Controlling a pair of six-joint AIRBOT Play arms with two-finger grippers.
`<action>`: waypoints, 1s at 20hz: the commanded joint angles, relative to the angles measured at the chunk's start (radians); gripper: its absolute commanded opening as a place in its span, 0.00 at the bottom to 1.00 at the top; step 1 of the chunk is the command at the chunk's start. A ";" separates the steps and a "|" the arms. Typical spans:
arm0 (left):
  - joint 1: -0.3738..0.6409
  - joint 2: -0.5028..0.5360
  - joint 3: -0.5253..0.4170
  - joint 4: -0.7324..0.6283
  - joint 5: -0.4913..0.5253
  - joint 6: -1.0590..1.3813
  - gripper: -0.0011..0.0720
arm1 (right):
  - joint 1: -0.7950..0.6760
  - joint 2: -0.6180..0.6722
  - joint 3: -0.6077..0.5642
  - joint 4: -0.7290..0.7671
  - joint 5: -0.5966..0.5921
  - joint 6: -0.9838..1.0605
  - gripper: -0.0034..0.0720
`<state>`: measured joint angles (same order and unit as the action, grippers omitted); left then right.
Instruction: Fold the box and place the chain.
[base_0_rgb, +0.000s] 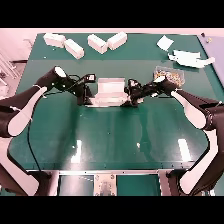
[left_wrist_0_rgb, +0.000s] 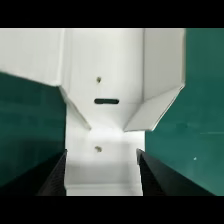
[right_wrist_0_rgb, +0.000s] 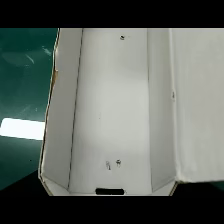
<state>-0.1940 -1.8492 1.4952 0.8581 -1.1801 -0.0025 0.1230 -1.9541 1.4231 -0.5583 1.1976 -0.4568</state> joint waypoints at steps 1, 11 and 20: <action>0.001 0.000 0.000 -0.078 0.007 0.003 0.90 | 0.000 0.000 0.000 0.000 0.000 0.000 0.83; -0.002 0.000 0.000 -0.139 -0.013 0.004 0.52 | 0.000 0.000 0.000 0.000 0.000 0.000 0.83; -0.052 -0.004 0.000 -0.146 0.029 0.005 0.52 | 0.000 0.000 0.000 0.000 0.000 0.000 0.83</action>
<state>-0.2317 -1.8515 1.4952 0.7216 -1.1664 0.0017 0.1230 -1.9541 1.4231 -0.5587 1.1976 -0.4564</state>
